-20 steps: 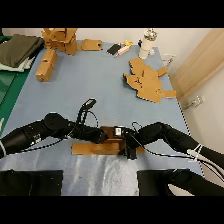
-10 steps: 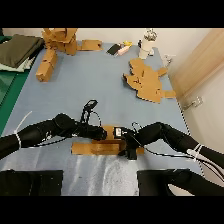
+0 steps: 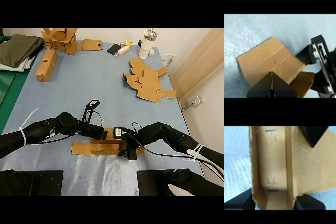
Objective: Fold the box.
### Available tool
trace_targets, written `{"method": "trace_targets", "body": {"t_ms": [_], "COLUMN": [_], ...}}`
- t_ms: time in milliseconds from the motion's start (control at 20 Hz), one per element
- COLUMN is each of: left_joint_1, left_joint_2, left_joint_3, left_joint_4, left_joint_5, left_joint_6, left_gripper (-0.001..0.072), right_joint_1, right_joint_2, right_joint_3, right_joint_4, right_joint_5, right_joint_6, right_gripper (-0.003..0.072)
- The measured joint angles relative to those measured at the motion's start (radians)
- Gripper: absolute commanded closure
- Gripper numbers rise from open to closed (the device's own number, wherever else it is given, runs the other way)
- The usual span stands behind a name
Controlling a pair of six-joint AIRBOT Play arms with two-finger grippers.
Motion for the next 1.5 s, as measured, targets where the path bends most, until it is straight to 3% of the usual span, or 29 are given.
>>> {"method": "trace_targets", "body": {"t_ms": [450,850,1050,1400,1450,1500], "left_joint_1": [0.053,0.232,0.253,0.264,0.268,0.272], "left_joint_2": [0.017,0.244,0.367,0.550,0.564,0.575], "left_joint_3": [0.008,0.010,0.005,-0.061,-0.088,-0.126], "left_joint_4": [0.015,0.044,0.197,0.321,0.320,0.303], "left_joint_5": [-0.089,-0.337,-0.444,-0.476,-0.468,-0.455], "left_joint_6": [-0.017,0.161,0.220,0.441,0.513,0.610], "left_gripper": [0.0698,0.0698,0.0698,0.0695,0.0671,0.0293], "right_joint_1": [0.000,0.000,0.000,0.000,0.000,0.000], "right_joint_2": [0.000,0.000,0.000,0.000,0.000,0.000], "right_joint_3": [0.000,0.000,0.000,0.000,0.000,0.000], "right_joint_4": [-0.005,-0.007,-0.007,-0.007,-0.007,-0.007], "right_joint_5": [0.002,0.002,0.002,0.002,0.002,0.002], "right_joint_6": [-0.001,-0.001,0.000,0.000,0.000,0.000], "right_gripper": [0.0169,0.0169,0.0168,0.0169,0.0169,0.0169]}}
